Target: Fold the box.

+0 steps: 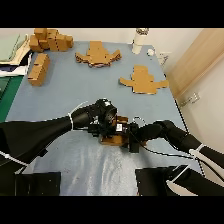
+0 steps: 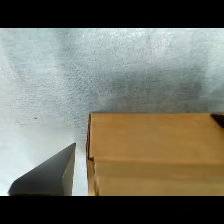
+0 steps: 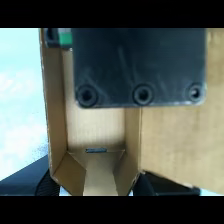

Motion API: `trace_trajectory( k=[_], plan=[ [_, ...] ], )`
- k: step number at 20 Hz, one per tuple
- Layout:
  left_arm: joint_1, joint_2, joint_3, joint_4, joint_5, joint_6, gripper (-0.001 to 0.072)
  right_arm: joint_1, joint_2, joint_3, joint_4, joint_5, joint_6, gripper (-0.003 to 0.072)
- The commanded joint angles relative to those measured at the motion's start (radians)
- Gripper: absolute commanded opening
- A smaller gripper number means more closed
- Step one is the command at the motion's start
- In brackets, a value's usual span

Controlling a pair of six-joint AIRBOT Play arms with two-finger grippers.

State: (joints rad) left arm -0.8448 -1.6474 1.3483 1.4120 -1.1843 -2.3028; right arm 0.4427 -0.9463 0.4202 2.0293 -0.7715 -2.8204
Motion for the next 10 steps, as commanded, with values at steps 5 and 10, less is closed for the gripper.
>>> trace_trajectory(
  k=[5, 10],
  plan=[
    [0.081, 0.001, 0.001, -0.257, -0.095, 0.116, 0.0352, 0.0, 0.0, 0.0, 0.0, 0.0, 0.0, 0.0472],
    [0.117, 0.001, 0.001, -0.309, -0.136, 0.147, 0.0352, 0.0, 0.0, 0.0, 0.0, 0.0, 0.0, 0.0472]
  ],
)
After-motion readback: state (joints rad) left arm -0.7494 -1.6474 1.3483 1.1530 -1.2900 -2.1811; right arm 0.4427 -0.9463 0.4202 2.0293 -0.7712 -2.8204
